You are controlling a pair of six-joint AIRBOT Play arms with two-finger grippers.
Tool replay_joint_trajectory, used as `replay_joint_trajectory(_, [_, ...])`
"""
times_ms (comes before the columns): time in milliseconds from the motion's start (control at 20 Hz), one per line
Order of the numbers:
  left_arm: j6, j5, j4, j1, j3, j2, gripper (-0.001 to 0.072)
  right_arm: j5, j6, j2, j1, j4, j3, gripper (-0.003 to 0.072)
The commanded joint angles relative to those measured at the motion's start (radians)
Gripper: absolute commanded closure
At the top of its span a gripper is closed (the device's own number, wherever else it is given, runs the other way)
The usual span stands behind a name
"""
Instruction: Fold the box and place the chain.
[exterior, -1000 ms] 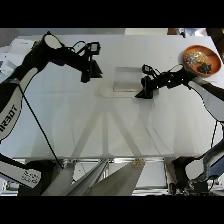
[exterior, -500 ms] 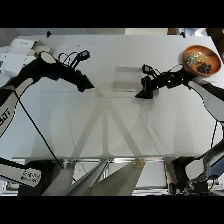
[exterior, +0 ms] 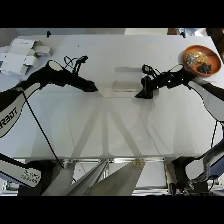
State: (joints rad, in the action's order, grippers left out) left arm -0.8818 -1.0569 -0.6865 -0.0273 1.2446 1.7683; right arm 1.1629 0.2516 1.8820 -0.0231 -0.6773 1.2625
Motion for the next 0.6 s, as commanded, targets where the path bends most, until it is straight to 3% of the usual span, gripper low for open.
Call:
replay_joint_trajectory(0, [-0.065, 0.026, 0.005, -0.029, -0.002, 0.019, 0.0708, 0.000, 0.000, 0.001, -0.001, 0.000, 0.000, 0.0162])
replay_joint_trajectory(550, [-0.068, 0.084, 0.042, -0.074, -0.002, 0.064, 0.0708, 0.000, 0.000, 0.001, -0.001, 0.000, 0.000, 0.0162])
